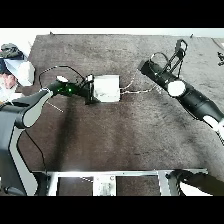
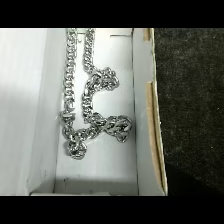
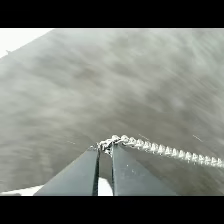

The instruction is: Fold the box and place the chain.

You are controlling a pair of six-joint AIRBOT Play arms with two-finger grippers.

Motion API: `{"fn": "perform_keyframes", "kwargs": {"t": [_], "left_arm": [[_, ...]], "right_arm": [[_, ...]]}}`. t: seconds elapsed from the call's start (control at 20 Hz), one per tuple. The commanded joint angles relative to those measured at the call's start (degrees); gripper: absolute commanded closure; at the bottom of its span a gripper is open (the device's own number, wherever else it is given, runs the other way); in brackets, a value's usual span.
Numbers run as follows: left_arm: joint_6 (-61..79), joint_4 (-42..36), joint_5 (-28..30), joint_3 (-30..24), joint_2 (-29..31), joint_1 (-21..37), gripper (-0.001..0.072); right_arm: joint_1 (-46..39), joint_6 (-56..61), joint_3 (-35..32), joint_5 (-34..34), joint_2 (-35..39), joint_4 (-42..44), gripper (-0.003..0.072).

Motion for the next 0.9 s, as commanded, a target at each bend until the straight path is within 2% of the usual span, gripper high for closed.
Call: {"fn": "perform_keyframes", "kwargs": {"t": [0.0,0.55,0.85], "left_arm": [[0.02,0.0,0.0,-0.02,-0.02,0.0,0.0357],[0.02,0.0,0.0,-0.02,-0.02,0.0,0.0357],[0.02,0.0,0.02,-0.02,-0.04,0.0,0.0357]], "right_arm": [[4.09,0.02,1.44,-2.78,4.63,-2.84,0.0698],[13.2,0.07,14.97,-4.02,3.78,-11.58,0.0698],[16.24,0.11,16.74,-6.36,-0.17,-11.37,0.0698]]}}
